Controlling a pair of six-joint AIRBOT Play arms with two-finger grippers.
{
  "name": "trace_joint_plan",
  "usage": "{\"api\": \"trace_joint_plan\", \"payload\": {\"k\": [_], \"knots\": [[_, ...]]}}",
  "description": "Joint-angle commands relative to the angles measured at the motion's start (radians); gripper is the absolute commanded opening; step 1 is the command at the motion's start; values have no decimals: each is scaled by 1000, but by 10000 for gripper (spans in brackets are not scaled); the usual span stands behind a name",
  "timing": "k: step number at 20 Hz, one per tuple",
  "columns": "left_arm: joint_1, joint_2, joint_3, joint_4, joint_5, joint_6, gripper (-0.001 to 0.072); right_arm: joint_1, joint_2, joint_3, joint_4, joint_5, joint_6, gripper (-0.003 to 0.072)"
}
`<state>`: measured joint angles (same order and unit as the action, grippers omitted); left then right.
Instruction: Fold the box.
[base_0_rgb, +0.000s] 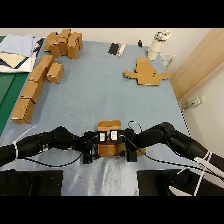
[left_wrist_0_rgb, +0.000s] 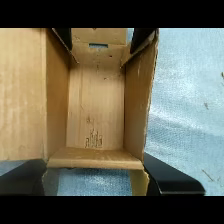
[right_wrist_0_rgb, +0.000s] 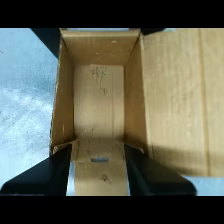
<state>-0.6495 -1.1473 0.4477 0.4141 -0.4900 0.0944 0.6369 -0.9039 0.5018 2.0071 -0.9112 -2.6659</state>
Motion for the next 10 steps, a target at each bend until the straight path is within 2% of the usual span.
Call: {"api": "trace_joint_plan", "payload": {"k": [1,4,5,6,7,8,9,10], "knots": [[1,0,0,1,0,2,451,0,51,53,-328,-137,408,529],[1,0,0,1,0,2,451,0,129,126,-787,-366,917,514],[1,0,0,1,0,2,451,-9,146,137,-924,-437,1074,473],[1,0,0,1,0,2,451,-31,161,137,-1027,-500,1192,284],[1,0,0,1,0,2,451,-78,163,131,-1029,-537,1252,122],[1,0,0,1,0,2,451,-141,160,117,-957,-540,1272,83],[1,0,0,1,0,2,451,-212,153,91,-844,-516,1275,80],[1,0,0,1,0,2,451,-289,144,53,-712,-462,1273,0]]}}
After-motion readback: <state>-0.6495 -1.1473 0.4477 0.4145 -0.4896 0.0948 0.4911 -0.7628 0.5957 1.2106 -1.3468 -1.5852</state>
